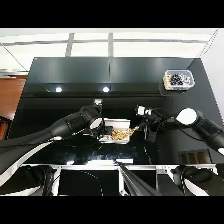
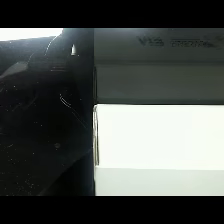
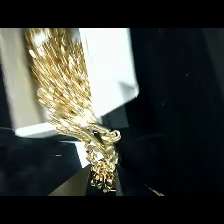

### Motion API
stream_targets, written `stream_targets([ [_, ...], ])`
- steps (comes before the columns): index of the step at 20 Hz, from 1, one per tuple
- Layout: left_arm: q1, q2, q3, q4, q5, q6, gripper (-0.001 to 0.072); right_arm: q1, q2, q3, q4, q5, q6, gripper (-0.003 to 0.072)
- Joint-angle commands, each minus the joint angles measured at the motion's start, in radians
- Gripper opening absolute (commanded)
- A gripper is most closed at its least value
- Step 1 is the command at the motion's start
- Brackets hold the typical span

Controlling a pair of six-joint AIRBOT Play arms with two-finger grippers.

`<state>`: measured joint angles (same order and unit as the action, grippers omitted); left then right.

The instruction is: Fold the box and place the chain.

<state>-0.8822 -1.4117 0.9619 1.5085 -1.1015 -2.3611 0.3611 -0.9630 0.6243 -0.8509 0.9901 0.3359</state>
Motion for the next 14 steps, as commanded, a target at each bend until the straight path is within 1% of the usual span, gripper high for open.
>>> stream_targets([
  [1, 0.001, -0.001, 0.0, 0.0, 0.001, 0.0, 0.0028, 0.0, 0.076, 0.15, -0.022, 0.238, 0.276, 0.0009],
  [2, 0.001, -0.001, 0.0, 0.001, 0.002, 0.0, 0.0028, 0.0, 0.088, 0.204, 0.01, 0.29, 0.332, 0.0009],
  [3, 0.0, -0.001, 0.0, 0.0, 0.001, 0.0, 0.0028, 0.0, 0.097, 0.248, 0.05, 0.317, 0.373, 0.0009],
  [5, 0.0, -0.001, 0.0, 0.0, 0.001, 0.0, 0.0028, 0.0, 0.101, 0.315, 0.145, 0.317, 0.454, 0.001],
  [6, 0.0, -0.001, 0.0, 0.0, 0.001, 0.0, 0.0028, 0.0, 0.101, 0.328, 0.198, 0.304, 0.473, 0.001],
  [8, 0.0, -0.001, 0.0, 0.0, 0.001, 0.0, 0.0027, 0.006, 0.097, 0.328, 0.288, 0.281, 0.499, 0.0009],
  [10, 0.0, -0.001, 0.0, 0.0, 0.001, 0.0, 0.0028, 0.037, 0.089, 0.308, 0.301, 0.235, 0.507, 0.0009],
  [14, 0.0, -0.001, 0.0, 0.0, 0.002, 0.0, 0.0028, 0.117, 0.04, 0.169, 0.289, 0.077, 0.529, 0.001],
])
